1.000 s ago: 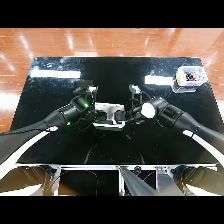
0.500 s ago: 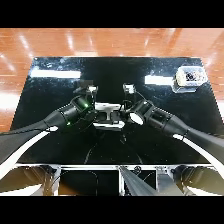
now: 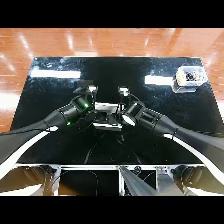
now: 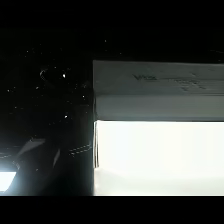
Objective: Fold the box and place the chain.
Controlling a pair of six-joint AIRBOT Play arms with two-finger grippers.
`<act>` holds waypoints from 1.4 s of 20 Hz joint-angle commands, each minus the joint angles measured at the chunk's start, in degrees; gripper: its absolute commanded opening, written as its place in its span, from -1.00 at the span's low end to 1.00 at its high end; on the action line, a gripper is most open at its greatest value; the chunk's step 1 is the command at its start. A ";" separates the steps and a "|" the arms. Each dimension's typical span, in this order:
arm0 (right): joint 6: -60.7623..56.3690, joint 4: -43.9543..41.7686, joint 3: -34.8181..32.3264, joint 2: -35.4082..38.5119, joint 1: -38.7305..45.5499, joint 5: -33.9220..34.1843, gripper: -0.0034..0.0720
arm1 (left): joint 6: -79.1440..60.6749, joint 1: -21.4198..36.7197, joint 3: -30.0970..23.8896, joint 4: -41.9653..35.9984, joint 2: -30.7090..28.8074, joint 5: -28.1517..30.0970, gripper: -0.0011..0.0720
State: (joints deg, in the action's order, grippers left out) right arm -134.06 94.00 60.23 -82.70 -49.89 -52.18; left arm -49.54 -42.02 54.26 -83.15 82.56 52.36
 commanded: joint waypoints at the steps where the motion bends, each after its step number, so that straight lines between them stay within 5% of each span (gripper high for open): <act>1: -0.37 -0.07 0.13 -0.50 -0.22 0.15 0.20 | 0.02 0.02 0.02 0.00 0.04 0.07 -0.90; 8: -0.61 1.20 2.03 -2.05 0.46 -0.13 0.20 | 0.04 0.00 0.02 0.00 0.04 0.09 -0.90; 9: -0.50 1.20 2.03 -2.05 1.05 -0.44 -0.11 | 0.04 0.00 0.02 0.00 0.04 0.09 -0.90; 10: -0.35 1.20 2.03 -2.05 1.70 -0.55 -0.21 | 0.04 0.00 0.02 0.00 0.04 0.09 -0.90; 28: 1.05 0.55 3.56 -5.27 2.73 1.42 -0.21 | 0.07 0.00 0.02 -0.22 0.04 -0.09 -0.90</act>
